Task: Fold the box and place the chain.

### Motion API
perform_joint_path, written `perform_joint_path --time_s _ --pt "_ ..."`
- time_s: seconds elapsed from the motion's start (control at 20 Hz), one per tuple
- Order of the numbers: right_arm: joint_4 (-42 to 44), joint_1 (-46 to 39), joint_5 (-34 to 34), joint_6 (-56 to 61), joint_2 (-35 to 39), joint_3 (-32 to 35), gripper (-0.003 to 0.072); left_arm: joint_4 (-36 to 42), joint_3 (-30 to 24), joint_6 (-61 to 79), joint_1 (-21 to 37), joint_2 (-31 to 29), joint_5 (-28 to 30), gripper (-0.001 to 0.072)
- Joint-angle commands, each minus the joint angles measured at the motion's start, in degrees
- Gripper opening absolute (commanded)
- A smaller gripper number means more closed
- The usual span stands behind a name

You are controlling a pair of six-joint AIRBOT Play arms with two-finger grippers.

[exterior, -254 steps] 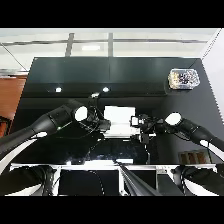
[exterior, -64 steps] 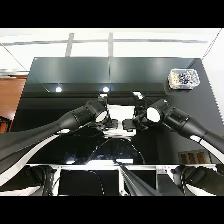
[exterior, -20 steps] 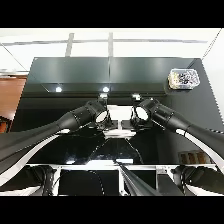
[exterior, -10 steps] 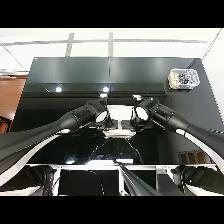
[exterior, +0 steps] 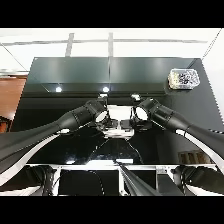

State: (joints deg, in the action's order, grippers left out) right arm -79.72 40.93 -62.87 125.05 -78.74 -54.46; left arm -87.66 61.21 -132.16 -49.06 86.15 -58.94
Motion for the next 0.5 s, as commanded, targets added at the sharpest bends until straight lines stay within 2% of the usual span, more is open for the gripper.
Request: perform_joint_path --time_s 0.0,0.2,0.35,0.45 --pt "-0.1 -0.1 -0.3 -1.3 0.3 -0.1 0.0510 0.1 0.0 -0.3 0.0 0.0 0.1 0.0031" --pt "-1.7 -1.2 -1.4 -5.9 6.6 -0.1 0.0509 0.1 0.0 -0.3 0.0 0.0 0.3 0.0031" --pt "-3.2 -2.5 -3.2 -7.9 16.9 -0.1 0.0509 0.1 0.0 -0.3 0.0 0.0 0.3 0.0031" --pt "-8.9 -4.5 -6.0 -7.9 24.5 0.0 0.0509 0.1 0.0 -0.3 0.0 0.0 0.3 0.0031"
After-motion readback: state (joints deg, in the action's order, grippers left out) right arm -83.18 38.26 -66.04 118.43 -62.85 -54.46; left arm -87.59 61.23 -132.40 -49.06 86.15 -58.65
